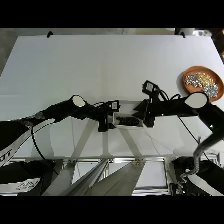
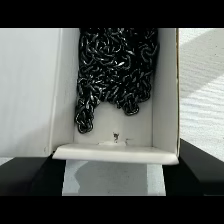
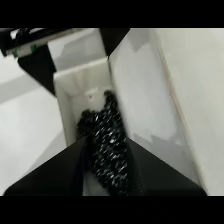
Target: Fold the box and place the chain.
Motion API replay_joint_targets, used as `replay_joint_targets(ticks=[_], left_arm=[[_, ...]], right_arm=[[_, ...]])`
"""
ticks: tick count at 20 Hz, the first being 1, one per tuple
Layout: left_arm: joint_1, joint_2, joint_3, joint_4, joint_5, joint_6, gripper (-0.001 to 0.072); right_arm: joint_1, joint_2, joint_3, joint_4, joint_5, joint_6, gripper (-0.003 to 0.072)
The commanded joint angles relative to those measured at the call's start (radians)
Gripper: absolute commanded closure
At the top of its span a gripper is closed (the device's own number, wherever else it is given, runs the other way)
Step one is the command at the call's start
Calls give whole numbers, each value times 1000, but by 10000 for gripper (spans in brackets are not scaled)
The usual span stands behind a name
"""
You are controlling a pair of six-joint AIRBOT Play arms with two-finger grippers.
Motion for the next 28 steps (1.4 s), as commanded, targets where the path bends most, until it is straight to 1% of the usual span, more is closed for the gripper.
replay_joint_targets(ticks=[1,2,4,6,7,11,14,16,19,23,25,26,27,28], left_arm=[[0,1,0,0,0,0,313],[0,1,0,0,0,0,313],[0,1,0,0,0,0,313],[0,1,0,0,0,0,313],[0,1,0,0,0,0,313],[0,1,0,0,0,0,313],[0,1,0,0,0,0,313],[0,1,0,0,0,0,313],[0,1,0,0,0,0,313],[0,1,0,0,0,0,313],[0,1,0,0,0,0,313],[0,1,0,0,0,0,313],[0,1,0,0,0,0,313],[0,1,0,0,0,0,313]], right_arm=[[-42,-7,145,16,26,19,526],[-62,-10,209,13,21,18,532],[-95,-55,324,-7,22,8,668],[-110,-154,398,-21,31,31,668],[-109,-209,414,-12,47,54,669],[-74,-423,430,-4,232,72,668],[-73,-507,430,-57,348,72,667],[-73,-505,430,-80,391,66,668],[-73,-497,429,-76,457,60,669],[-56,-470,423,-85,497,61,669],[-39,-415,376,-84,489,55,668],[-31,-383,335,-85,469,20,664],[-21,-346,284,-86,435,-9,643],[-13,-314,237,-87,396,-14,525]])
